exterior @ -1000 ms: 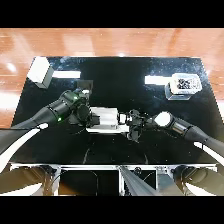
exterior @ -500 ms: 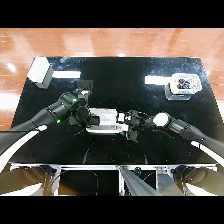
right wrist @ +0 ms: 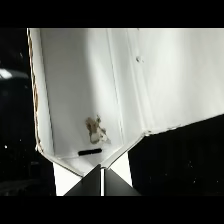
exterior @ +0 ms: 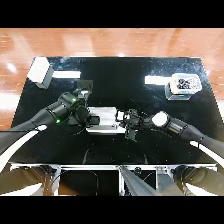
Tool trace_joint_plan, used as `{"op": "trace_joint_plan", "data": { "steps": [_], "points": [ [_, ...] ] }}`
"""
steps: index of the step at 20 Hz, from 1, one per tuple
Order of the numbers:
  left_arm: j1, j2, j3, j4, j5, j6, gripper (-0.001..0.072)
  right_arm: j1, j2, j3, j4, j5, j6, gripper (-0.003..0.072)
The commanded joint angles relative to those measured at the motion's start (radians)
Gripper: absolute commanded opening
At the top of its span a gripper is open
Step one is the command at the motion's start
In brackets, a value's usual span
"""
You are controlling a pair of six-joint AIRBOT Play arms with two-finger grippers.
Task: Fold the box and place the chain.
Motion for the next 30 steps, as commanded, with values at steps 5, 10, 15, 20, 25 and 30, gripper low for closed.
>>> {"op": "trace_joint_plan", "data": {
  "steps": [5,10,15,20,25,30],
  "points": [
    [0.0,-0.001,0.0,-0.008,0.001,0.002,0.0016,0.031,-0.022,0.005,0.062,-0.012,-0.037,0.0029],
    [0.0,-0.001,0.0,-0.009,0.001,0.002,0.0017,0.079,-0.043,0.005,0.063,-0.067,-0.038,0.0029],
    [-0.002,-0.001,0.0,-0.012,0.0,0.002,0.0017,0.079,-0.046,0.005,0.135,-0.071,-0.082,0.003],
    [-0.013,-0.001,0.0,-0.023,0.0,0.003,0.0017,0.081,-0.074,0.014,0.242,-0.091,-0.109,0.0279],
    [-0.013,-0.001,0.0,-0.027,-0.001,0.003,0.0017,0.088,-0.074,0.016,0.242,-0.087,-0.112,0.0279],
    [-0.013,-0.001,0.0,-0.027,-0.003,0.003,0.0017,0.088,-0.074,0.016,0.242,-0.087,-0.12,0.006]
  ]
}}
